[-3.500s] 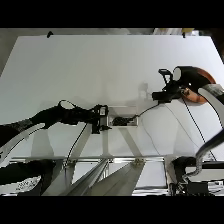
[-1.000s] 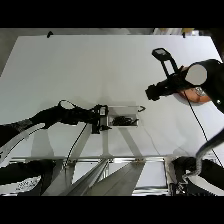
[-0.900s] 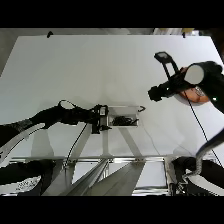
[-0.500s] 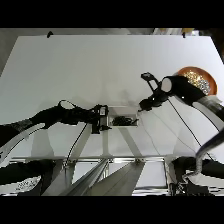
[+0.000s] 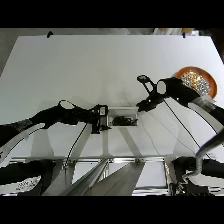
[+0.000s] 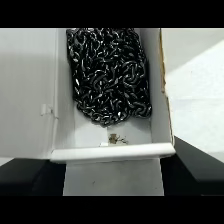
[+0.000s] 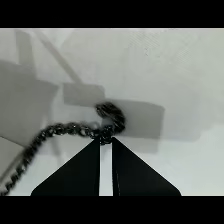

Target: Fold the box and place the chain.

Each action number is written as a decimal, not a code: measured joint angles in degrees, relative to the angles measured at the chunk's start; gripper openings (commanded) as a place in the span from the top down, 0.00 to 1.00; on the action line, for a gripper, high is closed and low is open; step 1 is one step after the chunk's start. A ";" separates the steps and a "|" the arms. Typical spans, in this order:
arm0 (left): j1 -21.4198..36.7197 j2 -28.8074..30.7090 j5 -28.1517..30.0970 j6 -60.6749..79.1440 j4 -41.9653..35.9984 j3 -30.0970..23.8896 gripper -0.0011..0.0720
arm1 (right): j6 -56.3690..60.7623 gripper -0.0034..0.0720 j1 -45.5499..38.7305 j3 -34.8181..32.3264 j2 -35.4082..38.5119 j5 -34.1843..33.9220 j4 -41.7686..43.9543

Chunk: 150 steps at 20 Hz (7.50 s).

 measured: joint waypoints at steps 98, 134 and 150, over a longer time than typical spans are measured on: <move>0.07 0.00 0.04 -0.02 -0.02 0.02 0.64 | -41.88 0.80 19.50 -8.44 15.08 -15.82 14.86; -0.02 0.00 0.00 0.13 0.15 0.00 0.64 | -37.46 0.93 16.76 -11.37 12.24 -9.03 23.54; 0.02 0.00 -0.02 -0.09 -0.04 0.02 0.64 | -7.21 0.93 0.79 -13.57 24.50 13.35 -0.70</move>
